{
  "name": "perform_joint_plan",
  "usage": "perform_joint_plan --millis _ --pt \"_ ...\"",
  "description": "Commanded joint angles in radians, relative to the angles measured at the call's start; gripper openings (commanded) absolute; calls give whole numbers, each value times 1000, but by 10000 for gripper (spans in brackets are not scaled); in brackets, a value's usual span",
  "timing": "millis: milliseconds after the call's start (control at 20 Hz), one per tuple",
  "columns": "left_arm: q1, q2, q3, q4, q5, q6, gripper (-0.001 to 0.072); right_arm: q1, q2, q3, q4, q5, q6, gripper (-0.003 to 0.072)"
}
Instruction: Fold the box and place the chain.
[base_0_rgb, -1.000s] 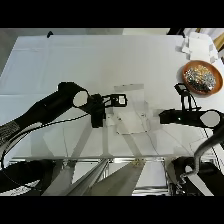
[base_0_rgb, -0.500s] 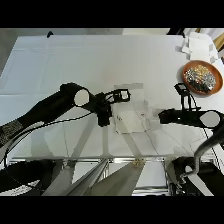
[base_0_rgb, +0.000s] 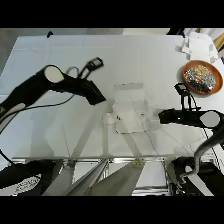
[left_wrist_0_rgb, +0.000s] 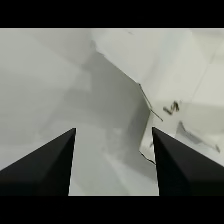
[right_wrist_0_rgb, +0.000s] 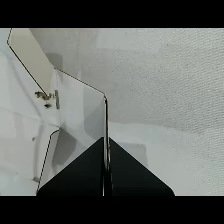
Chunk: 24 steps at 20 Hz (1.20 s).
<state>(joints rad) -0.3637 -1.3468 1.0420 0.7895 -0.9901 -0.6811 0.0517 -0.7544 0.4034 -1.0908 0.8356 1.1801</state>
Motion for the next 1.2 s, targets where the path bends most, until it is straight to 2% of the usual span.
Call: perform_joint_plan --millis 0,150,400,550,650,850,1150 --pt "148 -17 3 -224 -95 112 531 1 1 0 0 2 0 20" --pt "122 -91 3 -244 -145 166 532 1 1 0 0 2 0 20" --pt "29 -286 26 -339 -132 241 536 1 1 0 0 8 0 20" --pt "-7 -383 86 -354 -119 235 635 1 1 0 0 16 0 20" --pt "-25 -425 133 -355 -108 226 636 1 1 0 0 16 0 20" --pt "-54 -463 195 -355 -106 209 636 1 1 0 0 16 0 20" --pt "-99 -466 196 -359 -133 261 625 1 1 0 0 15 0 20"
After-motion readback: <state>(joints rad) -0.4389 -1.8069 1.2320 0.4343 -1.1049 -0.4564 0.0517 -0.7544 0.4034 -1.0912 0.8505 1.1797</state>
